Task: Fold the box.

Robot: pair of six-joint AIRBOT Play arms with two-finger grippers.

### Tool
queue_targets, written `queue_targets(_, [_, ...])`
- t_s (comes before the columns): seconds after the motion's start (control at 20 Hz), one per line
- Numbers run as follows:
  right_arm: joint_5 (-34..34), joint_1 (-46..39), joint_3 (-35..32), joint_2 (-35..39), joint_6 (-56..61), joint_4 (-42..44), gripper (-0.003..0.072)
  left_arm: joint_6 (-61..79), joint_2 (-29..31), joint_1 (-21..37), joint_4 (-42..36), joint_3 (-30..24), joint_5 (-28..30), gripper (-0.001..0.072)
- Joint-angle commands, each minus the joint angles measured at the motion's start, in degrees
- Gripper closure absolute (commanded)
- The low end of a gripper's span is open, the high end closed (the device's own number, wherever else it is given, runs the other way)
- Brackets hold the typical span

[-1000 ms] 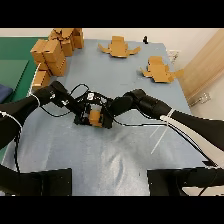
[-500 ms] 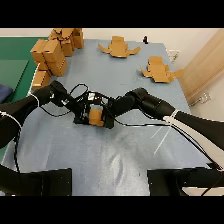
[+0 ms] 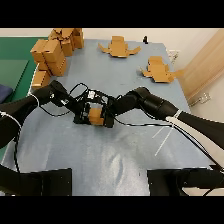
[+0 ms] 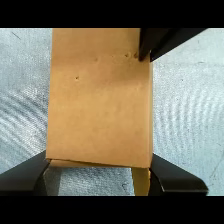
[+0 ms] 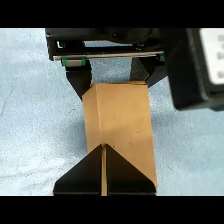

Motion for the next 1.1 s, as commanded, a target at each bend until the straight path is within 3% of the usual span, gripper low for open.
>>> queue_targets(0.0, [1.1, 0.0, 0.1, 0.2, -0.2, -0.5, 0.0671, 0.1, 0.0, 0.0, 0.0, 0.0, -0.2, 0.0693])
queue_targets(0.65, [1.2, 0.0, 1.9, 0.2, -0.2, -1.3, 0.0677, 0.1, 0.0, -0.1, 0.0, 0.0, -0.2, 0.0693])
queue_targets(1.05, [1.4, -0.1, 1.9, 0.2, -0.1, -7.4, 0.0677, 0.1, 0.0, -0.1, 0.1, 0.0, -0.2, 0.0693])
